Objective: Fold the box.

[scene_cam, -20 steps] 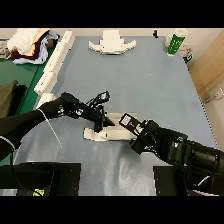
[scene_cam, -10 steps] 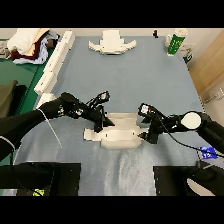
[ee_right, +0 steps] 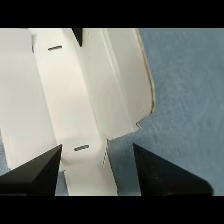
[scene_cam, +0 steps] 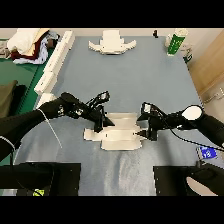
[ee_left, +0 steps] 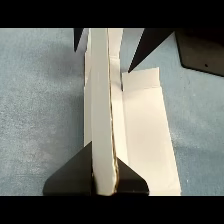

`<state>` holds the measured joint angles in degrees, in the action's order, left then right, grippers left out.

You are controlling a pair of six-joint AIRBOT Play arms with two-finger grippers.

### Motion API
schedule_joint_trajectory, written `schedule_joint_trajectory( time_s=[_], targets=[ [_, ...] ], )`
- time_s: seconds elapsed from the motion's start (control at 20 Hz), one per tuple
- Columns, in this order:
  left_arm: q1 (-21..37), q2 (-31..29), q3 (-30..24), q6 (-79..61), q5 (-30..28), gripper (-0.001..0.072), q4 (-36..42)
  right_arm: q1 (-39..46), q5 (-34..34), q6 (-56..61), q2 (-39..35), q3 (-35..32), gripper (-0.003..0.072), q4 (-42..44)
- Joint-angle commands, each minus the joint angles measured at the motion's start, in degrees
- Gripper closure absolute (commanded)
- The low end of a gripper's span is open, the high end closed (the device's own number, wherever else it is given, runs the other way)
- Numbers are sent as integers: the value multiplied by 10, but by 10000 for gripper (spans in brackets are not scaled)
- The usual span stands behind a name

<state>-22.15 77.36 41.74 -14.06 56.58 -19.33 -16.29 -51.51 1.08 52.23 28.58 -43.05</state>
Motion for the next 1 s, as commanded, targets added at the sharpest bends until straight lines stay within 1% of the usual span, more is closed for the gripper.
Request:
schedule_joint_trajectory(
  time_s=[0.0,0.1,0.2,0.25,0.3,0.4,0.5,0.6,0.7,0.8,0.95],
  targets=[
    [0,0,0,0,0,695,0,-21,-44,115,-71,2,-27,-98],
    [0,0,0,0,0,696,0,-69,-53,233,-113,-2,-26,-148],
    [0,0,0,0,0,696,0,-152,-46,366,-141,-9,-27,-210],
    [0,0,0,0,0,696,0,-210,-41,427,-143,-15,-27,-239],
    [0,0,0,0,0,696,0,-267,-26,483,-143,-22,-27,-267],
    [0,0,0,0,0,696,0,-385,33,602,-139,-40,-27,-358],
    [0,0,0,0,0,696,0,-465,87,731,-120,-54,-27,-487],
    [0,0,0,0,0,696,0,-493,99,841,-79,-58,-27,-593],
    [0,0,0,0,0,696,0,-494,123,888,-44,-54,-27,-635],
    [0,0,0,0,0,696,0,-494,159,938,-36,-54,-26,-690],
    [0,0,0,0,0,696,0,-494,144,1018,-39,-47,-26,-757]
  ],
)
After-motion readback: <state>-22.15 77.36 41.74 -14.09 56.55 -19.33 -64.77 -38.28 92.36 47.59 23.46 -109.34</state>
